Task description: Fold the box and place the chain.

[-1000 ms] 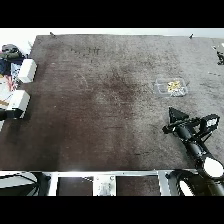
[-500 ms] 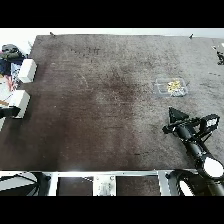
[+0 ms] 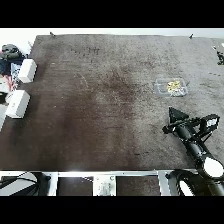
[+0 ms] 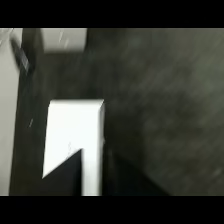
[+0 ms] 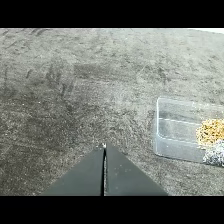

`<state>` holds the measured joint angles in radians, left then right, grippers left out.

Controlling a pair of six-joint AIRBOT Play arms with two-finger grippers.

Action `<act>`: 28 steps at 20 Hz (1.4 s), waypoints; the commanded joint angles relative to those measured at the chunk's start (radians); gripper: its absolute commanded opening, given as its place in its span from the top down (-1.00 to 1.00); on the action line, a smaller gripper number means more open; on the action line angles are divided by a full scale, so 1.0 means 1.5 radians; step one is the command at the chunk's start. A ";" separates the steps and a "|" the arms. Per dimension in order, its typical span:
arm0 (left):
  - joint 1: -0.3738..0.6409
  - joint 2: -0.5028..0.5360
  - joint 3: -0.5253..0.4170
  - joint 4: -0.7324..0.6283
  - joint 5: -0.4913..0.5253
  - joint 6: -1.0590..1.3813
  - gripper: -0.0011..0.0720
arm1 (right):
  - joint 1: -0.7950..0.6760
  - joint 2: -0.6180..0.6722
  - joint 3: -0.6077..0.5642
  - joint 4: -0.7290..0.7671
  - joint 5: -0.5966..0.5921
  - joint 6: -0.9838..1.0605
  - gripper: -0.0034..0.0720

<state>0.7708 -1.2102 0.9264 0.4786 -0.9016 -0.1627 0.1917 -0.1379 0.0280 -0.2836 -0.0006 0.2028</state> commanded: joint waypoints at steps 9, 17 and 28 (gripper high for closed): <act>-0.199 0.165 0.028 -0.252 0.135 0.042 0.96 | 0.000 0.001 -0.001 0.000 0.000 0.000 0.88; -0.453 0.423 -0.186 -0.252 0.556 0.070 0.96 | 0.000 0.001 -0.001 0.000 0.000 0.000 0.88; -0.630 0.718 -0.477 -0.252 0.713 0.045 0.96 | 0.000 0.001 -0.001 0.000 0.000 0.000 0.88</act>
